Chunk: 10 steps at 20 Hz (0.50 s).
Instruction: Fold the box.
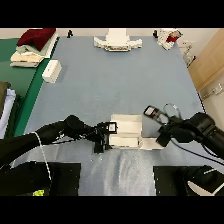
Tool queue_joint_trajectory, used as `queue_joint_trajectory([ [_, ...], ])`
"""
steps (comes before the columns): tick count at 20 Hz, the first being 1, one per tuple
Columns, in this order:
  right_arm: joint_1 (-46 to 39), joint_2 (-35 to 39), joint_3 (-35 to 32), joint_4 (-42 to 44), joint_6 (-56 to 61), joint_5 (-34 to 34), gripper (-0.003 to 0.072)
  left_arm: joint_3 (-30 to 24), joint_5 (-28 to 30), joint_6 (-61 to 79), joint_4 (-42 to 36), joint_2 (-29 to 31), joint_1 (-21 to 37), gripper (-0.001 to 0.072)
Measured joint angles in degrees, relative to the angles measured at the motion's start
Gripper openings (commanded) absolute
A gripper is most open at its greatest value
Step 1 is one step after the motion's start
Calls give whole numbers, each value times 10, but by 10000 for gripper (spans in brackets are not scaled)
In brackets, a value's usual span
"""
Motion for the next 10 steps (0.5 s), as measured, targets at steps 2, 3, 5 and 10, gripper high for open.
queue_joint_trajectory([
  [2, -46, 3, 10, -55, 105, -46, 3, 0, 1, 0, 0, 0, 0, 477],
  [3, -79, 1, 13, -57, 143, -62, 3, 0, 1, 0, 0, 0, 0, 477],
  [5, -155, -12, 15, -15, 191, -80, 3, 0, 1, 0, 0, 0, 0, 476],
  [10, -320, -82, 2, 220, 165, -81, 3, 0, 2, 0, 0, 0, 0, 477],
])
